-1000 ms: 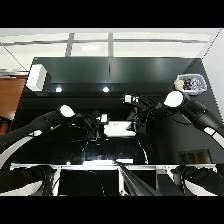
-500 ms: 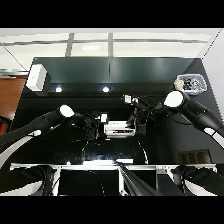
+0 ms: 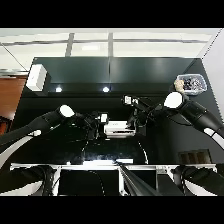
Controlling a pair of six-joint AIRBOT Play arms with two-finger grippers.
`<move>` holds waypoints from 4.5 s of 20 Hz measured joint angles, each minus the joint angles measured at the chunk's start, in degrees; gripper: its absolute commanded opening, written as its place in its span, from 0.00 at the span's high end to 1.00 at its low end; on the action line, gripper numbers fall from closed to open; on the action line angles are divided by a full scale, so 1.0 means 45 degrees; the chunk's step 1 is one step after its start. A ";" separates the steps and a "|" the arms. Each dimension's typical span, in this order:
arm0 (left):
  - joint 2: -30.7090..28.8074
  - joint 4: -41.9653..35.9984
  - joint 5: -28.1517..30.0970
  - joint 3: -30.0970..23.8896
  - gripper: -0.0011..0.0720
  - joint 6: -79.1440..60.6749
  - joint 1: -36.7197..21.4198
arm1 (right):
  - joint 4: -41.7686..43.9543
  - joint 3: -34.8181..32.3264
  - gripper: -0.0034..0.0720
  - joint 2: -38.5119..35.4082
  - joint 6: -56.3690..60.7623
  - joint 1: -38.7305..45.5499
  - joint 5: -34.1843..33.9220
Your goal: Fold the box and place the chain.
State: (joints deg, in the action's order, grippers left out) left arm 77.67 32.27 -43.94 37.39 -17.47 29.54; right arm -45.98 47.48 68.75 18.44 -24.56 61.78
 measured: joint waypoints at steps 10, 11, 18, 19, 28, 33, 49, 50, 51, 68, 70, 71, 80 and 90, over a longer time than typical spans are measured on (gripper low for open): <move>0.0000 0.0000 -0.0005 0.0000 0.44 0.0005 0.0000 | -0.0044 0.0000 0.73 0.0000 0.0107 0.0000 -0.0063; 0.0000 0.0000 -0.0010 0.0000 0.44 0.0005 0.0000 | -0.0044 0.0000 0.73 0.0000 0.0160 0.0000 -0.0073; 0.0000 0.0000 -0.0010 0.0000 0.44 0.0010 0.0000 | -0.0034 0.0000 0.73 0.0000 0.0894 0.0000 -0.0087; 0.0000 0.0000 -0.0010 0.0000 0.44 0.0010 0.0000 | -0.0034 0.0000 0.73 0.0000 0.0962 0.0000 -0.0087; 0.0000 0.0005 -0.0010 0.0000 0.44 0.0005 0.0000 | -0.0044 0.0000 0.73 0.0000 0.1146 0.0000 0.0019; 0.0000 0.0000 -0.0010 0.0000 0.44 0.0005 0.0000 | -0.0102 0.0000 0.73 0.0000 0.1146 0.0000 0.0112; 0.0000 -0.0005 -0.0005 0.0000 0.44 0.0015 0.0000 | -0.0311 0.0000 0.58 0.0005 0.1549 0.0000 0.0189; 0.0000 0.0000 -0.0010 0.0000 0.44 0.0015 0.0000 | -0.0471 -0.0005 0.58 0.0010 0.1545 0.0000 0.0253; 0.0000 -0.0005 -0.0015 0.0000 0.44 0.0015 0.0000 | -0.0432 -0.0005 0.58 0.0010 0.1559 0.0000 0.0238; 0.0000 0.0000 -0.0005 0.0000 0.44 0.0005 0.0000 | -0.0321 -0.0272 0.58 -0.0170 0.1642 0.0005 -0.0010; 0.0000 0.0015 -0.0015 0.0000 0.44 -0.0034 0.0000 | -0.0379 -0.0272 0.58 -0.0481 0.1885 0.0053 0.0015; 0.0000 0.0015 -0.0015 0.0000 0.44 -0.0029 0.0000 | -0.0325 -0.0272 0.58 -0.0685 0.2001 0.0097 0.0063; 0.0000 0.0010 -0.0039 0.0000 0.44 0.0010 0.0000 | 0.0782 -0.0913 0.95 -0.1996 0.6329 0.2089 0.0583; 0.0000 0.0000 -0.0044 0.0000 0.44 0.0010 0.0000 | 0.5727 -0.3230 0.94 -0.1399 0.8252 0.2555 0.0248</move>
State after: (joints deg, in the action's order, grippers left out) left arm 77.67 32.27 -44.14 37.39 -17.43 29.54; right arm -20.21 32.95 62.46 55.57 -13.06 62.89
